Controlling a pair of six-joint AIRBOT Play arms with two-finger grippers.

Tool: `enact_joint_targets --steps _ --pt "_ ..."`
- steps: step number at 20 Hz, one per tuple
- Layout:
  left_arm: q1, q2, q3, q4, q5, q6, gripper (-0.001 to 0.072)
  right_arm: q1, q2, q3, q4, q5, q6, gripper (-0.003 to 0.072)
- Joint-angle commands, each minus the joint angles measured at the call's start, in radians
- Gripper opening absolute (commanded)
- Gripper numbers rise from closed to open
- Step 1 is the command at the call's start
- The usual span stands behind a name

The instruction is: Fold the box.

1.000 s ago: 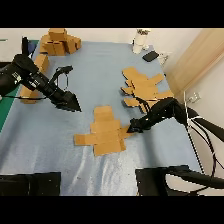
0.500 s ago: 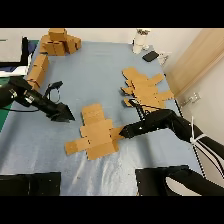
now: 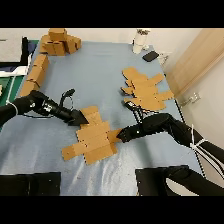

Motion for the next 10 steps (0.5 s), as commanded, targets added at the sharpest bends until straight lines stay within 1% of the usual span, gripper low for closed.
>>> enact_joint_targets --steps 1,2,3,4,8,9,10 --pt "-0.029 -0.035 0.018 -0.067 -0.012 0.07 0.0346 0.006 0.002 0.0 0.0 -0.001 0.016 0.0001" --pt "-0.027 -0.035 0.019 -0.062 -0.037 0.081 0.0344 0.006 0.002 0.0 0.0 -0.001 0.016 0.0001" --pt "-0.027 -0.035 0.019 -0.058 -0.057 0.093 0.0241 0.006 0.002 0.0 -0.004 -0.001 0.016 0.0001" --pt "-0.027 -0.035 0.019 -0.053 -0.074 0.117 0.0018 0.006 0.002 0.0 -0.004 -0.001 0.016 0.0001" --pt "-0.027 -0.035 0.019 -0.052 -0.101 0.181 0.0016 0.006 0.002 0.0 -0.006 0.002 0.015 0.0005" --pt "-0.028 -0.035 0.019 -0.052 -0.101 0.201 0.0016 0.006 0.002 0.0 -0.012 0.008 0.015 0.0067" --pt "-0.031 -0.032 0.02 -0.052 -0.101 0.235 0.0015 0.006 0.002 0.002 -0.029 0.025 0.016 0.0327"
